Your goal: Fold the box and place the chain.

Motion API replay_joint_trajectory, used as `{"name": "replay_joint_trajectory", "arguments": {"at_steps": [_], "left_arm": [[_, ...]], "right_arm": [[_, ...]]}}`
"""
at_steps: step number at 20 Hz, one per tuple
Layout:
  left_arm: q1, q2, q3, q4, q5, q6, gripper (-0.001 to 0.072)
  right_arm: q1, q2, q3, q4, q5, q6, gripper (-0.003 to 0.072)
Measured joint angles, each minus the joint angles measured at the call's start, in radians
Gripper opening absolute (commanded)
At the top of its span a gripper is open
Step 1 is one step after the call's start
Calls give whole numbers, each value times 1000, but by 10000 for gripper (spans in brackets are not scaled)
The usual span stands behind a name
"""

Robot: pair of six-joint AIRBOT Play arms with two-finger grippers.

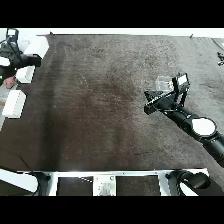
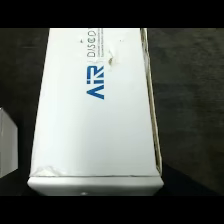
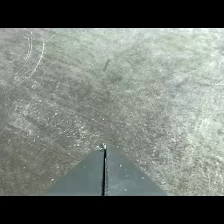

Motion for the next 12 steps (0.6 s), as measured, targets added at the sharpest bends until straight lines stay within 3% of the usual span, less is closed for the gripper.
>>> {"name": "replay_joint_trajectory", "arguments": {"at_steps": [2, 5, 12], "left_arm": [[2, 52, -115, 8, 105, -25, 5], [2, 72, -219, 16, 163, -42, 5], [0, 41, -278, 21, 208, -51, 7]], "right_arm": [[0, 0, 0, -2, -8, 0, -17], [0, 0, 0, -2, -15, 0, -18], [0, 0, 0, -2, -21, -2, -17]]}}
